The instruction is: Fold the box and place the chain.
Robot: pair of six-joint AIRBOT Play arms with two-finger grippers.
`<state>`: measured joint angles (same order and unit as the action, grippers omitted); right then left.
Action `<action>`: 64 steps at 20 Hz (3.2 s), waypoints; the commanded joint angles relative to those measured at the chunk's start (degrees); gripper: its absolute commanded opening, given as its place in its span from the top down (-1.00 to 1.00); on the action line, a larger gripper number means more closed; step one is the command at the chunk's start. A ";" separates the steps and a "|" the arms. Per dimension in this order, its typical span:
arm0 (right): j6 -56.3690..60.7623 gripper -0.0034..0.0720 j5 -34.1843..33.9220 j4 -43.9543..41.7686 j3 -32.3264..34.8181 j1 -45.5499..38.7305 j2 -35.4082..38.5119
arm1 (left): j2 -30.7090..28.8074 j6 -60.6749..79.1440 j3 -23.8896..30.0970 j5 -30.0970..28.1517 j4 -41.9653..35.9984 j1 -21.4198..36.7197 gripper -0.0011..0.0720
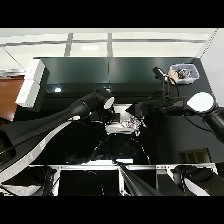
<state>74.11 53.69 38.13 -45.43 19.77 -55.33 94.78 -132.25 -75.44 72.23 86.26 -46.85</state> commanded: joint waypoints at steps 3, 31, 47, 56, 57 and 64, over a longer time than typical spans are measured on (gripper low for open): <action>-1.07 -0.08 8.15 8.87 0.11 -9.31 2.56 | 0.02 0.02 -0.04 0.00 0.02 0.00 0.89; -88.41 -0.99 -12.07 -4.20 15.50 -6.40 -14.86 | 0.02 0.02 -0.04 -0.11 0.02 0.00 0.89; -51.82 0.84 -10.71 3.58 14.67 -7.02 3.65 | 0.02 0.02 -0.04 0.24 0.02 0.00 0.89; -45.94 0.84 -6.32 -23.78 11.87 -6.69 13.11 | 0.02 0.02 -0.04 0.24 0.02 0.00 0.89; -45.44 0.84 -6.34 -24.37 11.89 -6.05 12.44 | 0.02 0.02 -0.04 0.24 0.02 0.00 0.89; -39.52 -0.08 -6.43 -10.64 11.93 -7.89 7.61 | 0.02 0.02 -0.04 0.20 0.04 0.00 0.89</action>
<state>32.49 47.11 21.63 -33.45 13.91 -46.94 94.78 -132.22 -75.44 72.49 86.28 -46.85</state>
